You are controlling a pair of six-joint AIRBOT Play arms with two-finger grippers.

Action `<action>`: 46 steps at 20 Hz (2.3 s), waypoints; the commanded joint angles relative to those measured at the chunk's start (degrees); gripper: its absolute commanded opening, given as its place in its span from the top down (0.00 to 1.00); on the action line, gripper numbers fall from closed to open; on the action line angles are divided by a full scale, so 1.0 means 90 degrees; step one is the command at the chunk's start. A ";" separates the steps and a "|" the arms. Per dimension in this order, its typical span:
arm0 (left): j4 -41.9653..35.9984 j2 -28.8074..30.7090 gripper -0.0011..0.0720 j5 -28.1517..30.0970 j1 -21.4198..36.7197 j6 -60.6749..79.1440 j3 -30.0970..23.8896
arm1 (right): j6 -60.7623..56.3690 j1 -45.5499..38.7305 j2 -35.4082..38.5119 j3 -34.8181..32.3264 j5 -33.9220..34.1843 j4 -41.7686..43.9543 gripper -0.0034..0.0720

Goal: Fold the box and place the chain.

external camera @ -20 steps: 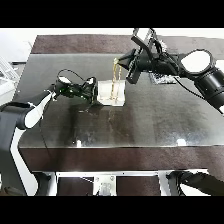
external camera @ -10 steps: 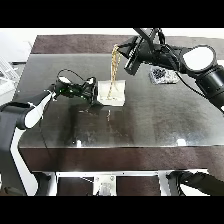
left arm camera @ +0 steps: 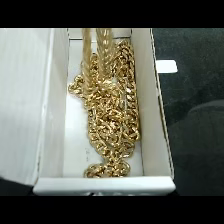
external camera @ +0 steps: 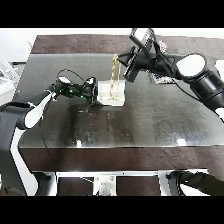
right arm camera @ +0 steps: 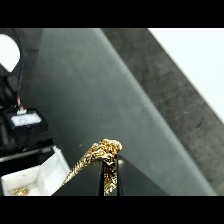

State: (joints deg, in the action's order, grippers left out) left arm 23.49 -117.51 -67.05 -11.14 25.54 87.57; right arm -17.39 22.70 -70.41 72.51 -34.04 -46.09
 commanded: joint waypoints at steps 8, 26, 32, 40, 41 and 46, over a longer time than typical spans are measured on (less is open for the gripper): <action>0.0000 0.0002 0.32 0.0000 0.0000 0.0000 0.0005 | -0.0066 0.0005 -0.0908 -0.0874 -0.0002 0.0401 0.95; 0.0000 0.0002 0.32 0.0010 0.0000 0.0000 0.0005 | -0.0066 -0.0134 -0.1841 -0.0563 0.0542 0.0459 0.20; 0.0000 0.0002 0.32 0.0010 0.0000 0.0000 0.0005 | -0.0070 -0.0381 -0.0452 -0.0372 0.0357 0.0457 0.47; 0.0000 0.0002 0.32 0.0010 0.0000 0.0000 0.0005 | 0.0112 -0.2205 -0.1299 0.0702 -0.1647 0.2637 0.82; 0.0000 0.0002 0.32 0.0010 0.0000 0.0000 0.0005 | 0.0289 -0.2334 -0.1576 0.0884 -0.2110 0.3033 0.91; 0.0000 0.0002 0.32 0.0010 0.0000 0.0000 0.0005 | 0.0678 -0.2409 -0.2771 0.1246 -0.2465 0.3813 0.95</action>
State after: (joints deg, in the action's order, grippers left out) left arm 23.46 -117.54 -66.98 -11.11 25.52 87.57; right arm -13.37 2.07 -89.95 81.73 -52.25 -16.80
